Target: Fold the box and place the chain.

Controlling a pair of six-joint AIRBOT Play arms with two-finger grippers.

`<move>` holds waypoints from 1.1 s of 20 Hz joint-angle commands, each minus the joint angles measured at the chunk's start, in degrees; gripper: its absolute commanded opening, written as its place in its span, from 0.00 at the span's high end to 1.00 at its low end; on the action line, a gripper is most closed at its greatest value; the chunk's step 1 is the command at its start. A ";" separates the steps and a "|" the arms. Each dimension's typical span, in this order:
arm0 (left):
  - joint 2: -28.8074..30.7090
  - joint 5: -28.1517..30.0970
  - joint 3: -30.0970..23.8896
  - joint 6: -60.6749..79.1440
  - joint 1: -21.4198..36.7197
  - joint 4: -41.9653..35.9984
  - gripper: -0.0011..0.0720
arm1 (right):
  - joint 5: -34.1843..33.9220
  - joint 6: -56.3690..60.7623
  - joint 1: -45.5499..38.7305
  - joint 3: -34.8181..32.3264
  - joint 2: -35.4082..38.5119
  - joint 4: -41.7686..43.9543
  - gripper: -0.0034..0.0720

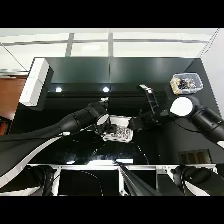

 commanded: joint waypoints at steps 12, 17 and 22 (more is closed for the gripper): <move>-0.04 -0.11 -0.04 -0.04 0.02 -0.52 0.95 | 11.58 0.35 -16.06 -0.24 14.73 -17.29 0.69; 0.07 -1.31 0.02 -4.63 -0.22 -3.82 0.29 | 9.90 0.28 -16.06 -0.24 14.73 -17.42 0.69; 7.32 -2.86 0.00 0.37 -0.17 1.22 0.29 | 10.19 0.28 -16.06 -0.24 14.73 -17.55 0.69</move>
